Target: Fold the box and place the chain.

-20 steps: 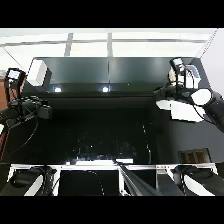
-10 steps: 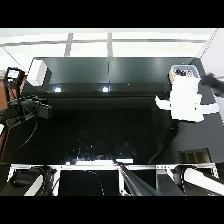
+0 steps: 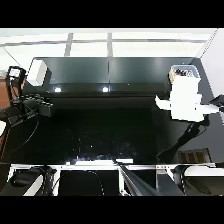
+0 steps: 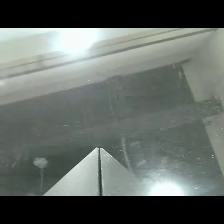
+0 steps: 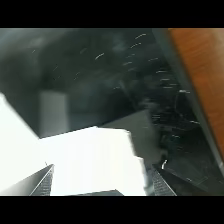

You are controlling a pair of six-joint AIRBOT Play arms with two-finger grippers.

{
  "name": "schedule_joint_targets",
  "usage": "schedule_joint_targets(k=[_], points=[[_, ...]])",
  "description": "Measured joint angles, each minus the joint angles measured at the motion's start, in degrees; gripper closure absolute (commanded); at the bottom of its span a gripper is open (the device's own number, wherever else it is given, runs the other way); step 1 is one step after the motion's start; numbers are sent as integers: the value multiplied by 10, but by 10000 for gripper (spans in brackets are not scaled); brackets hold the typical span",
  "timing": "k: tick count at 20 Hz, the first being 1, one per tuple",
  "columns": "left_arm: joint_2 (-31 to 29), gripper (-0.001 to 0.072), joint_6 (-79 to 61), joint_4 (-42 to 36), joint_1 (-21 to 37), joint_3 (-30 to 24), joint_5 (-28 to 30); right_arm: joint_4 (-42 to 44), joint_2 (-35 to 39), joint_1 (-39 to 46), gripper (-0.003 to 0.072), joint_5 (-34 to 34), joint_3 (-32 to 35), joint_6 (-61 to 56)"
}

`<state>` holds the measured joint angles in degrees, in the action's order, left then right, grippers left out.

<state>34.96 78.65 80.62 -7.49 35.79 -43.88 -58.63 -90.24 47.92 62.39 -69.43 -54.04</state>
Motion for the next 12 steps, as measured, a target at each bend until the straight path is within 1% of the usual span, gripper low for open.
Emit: schedule_joint_targets(k=[1, 2, 5, 8, 10, 12], points=[[2, 684, 0, -5, 0, 0, 1, -3, -5, -9, 527, 10, -3, 15], [4, 684, 0, -9, 0, 0, 1, -8, -8, -17, 666, 16, -8, 26], [7, 684, 0, -16, 0, 0, 2, -19, -13, -42, 672, 45, -28, 44], [7, 684, 0, -19, 0, 0, 2, -23, 4, -66, 672, 89, -46, 52], [8, 684, 0, -20, 0, 0, 2, -7, 31, -82, 672, 112, -49, 55], [8, 684, 0, -20, 0, 0, 2, 37, 71, -99, 672, 122, -30, 56]])
